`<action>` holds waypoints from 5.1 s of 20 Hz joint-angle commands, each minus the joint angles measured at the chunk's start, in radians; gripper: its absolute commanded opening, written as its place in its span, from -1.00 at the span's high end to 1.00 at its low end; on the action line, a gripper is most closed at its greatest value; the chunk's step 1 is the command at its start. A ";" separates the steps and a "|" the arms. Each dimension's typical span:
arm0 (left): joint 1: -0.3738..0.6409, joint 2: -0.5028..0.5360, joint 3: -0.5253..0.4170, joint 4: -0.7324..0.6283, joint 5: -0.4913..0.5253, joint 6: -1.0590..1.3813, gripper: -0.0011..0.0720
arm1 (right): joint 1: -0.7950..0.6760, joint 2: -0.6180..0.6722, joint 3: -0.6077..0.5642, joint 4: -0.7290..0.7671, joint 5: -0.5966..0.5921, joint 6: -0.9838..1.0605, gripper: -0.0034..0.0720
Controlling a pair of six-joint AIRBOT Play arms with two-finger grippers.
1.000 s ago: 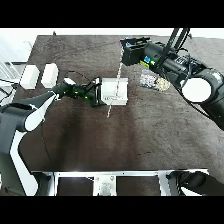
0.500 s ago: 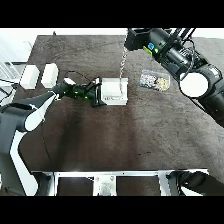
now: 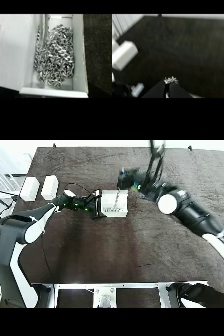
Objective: Fold the box and place the chain.
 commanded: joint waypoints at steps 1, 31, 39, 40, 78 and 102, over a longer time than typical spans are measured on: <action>0.000 0.000 0.000 0.000 0.000 0.000 -0.31 | 0.005 -0.077 -0.159 0.065 0.005 0.003 0.81; 0.000 0.000 0.000 0.000 0.000 0.000 -0.31 | -0.456 -0.315 0.194 0.892 0.528 -1.394 0.39; 0.000 0.000 0.000 0.000 0.000 0.000 -0.31 | -0.410 -0.473 0.313 0.877 0.607 -1.411 0.39; 0.000 0.000 0.000 0.000 0.000 0.000 -0.31 | -0.410 -0.476 0.313 0.875 0.624 -1.412 0.39; 0.000 0.000 0.000 0.000 -0.001 0.000 -0.31 | -0.287 -0.539 0.378 0.692 0.949 -1.513 0.13; 0.000 0.000 0.000 0.000 0.000 0.000 -0.31 | -0.287 -0.581 0.488 0.618 0.870 -1.512 0.13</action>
